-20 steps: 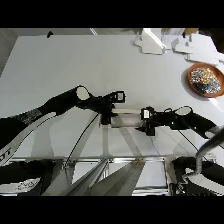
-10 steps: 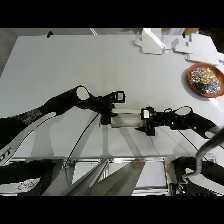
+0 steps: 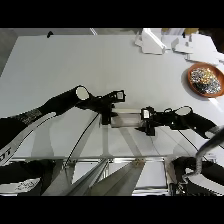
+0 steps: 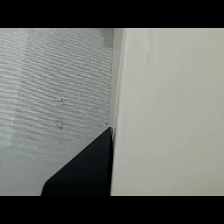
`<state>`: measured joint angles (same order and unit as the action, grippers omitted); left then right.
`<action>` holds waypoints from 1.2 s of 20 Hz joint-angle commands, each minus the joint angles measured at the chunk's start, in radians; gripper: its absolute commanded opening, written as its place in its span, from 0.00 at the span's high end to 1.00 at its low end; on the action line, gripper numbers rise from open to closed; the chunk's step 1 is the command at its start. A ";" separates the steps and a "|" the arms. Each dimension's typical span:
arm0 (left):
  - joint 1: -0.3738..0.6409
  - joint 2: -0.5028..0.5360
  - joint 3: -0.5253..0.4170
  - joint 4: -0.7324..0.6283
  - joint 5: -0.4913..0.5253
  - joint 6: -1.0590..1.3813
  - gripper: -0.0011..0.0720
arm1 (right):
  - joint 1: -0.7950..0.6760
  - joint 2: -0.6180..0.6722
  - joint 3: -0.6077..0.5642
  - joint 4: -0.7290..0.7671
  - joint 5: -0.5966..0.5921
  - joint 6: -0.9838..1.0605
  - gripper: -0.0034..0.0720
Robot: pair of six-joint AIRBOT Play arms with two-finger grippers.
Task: Fold the box and place the chain.
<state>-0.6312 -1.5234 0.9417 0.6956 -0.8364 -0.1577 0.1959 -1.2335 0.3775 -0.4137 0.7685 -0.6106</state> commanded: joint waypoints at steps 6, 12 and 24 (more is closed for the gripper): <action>0.008 0.030 0.001 0.009 -0.053 -0.013 0.34 | -0.001 -0.001 0.001 0.000 0.000 0.000 0.61; 0.008 0.152 0.001 0.157 -0.063 -0.237 0.04 | -0.001 -0.001 0.001 0.000 0.002 0.000 0.61; -0.051 0.442 0.001 0.377 -0.504 -0.707 0.98 | -0.001 -0.001 0.001 0.000 0.002 0.000 0.61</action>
<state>-0.6483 -1.1152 0.9417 1.0424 -1.2068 -0.7925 0.1955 -1.2343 0.3775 -0.4137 0.7692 -0.6109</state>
